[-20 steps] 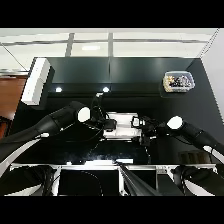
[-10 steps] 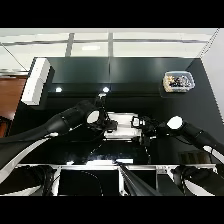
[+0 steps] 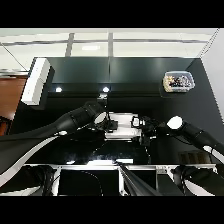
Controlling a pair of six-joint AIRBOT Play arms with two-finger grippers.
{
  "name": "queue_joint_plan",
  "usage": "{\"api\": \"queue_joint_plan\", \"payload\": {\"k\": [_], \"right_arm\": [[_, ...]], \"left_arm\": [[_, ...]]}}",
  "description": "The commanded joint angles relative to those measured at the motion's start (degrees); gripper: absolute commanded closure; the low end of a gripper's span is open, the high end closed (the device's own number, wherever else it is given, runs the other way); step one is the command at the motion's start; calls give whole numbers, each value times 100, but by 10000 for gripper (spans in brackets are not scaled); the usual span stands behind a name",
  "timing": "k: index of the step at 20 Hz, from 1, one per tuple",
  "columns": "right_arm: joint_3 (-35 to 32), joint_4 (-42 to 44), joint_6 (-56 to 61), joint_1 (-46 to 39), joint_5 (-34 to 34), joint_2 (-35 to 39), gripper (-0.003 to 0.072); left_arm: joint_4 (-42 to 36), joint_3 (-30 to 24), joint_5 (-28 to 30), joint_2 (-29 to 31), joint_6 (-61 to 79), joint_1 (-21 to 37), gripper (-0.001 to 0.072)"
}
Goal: Fold the box and place the chain.
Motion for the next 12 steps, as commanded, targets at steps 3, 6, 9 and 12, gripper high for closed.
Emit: {"api": "queue_joint_plan", "payload": {"k": [3,6,9,12], "right_arm": [[4,2,0,0,2,4,617],[4,2,2,0,2,4,617],[4,2,2,0,2,4,617],[4,2,2,0,2,4,617]], "left_arm": [[-48,17,68,-118,-70,-7,215],[-37,17,142,-153,-212,-37,228],[-61,17,280,-166,-216,-105,442],[-210,22,310,-166,-212,-107,684]]}}
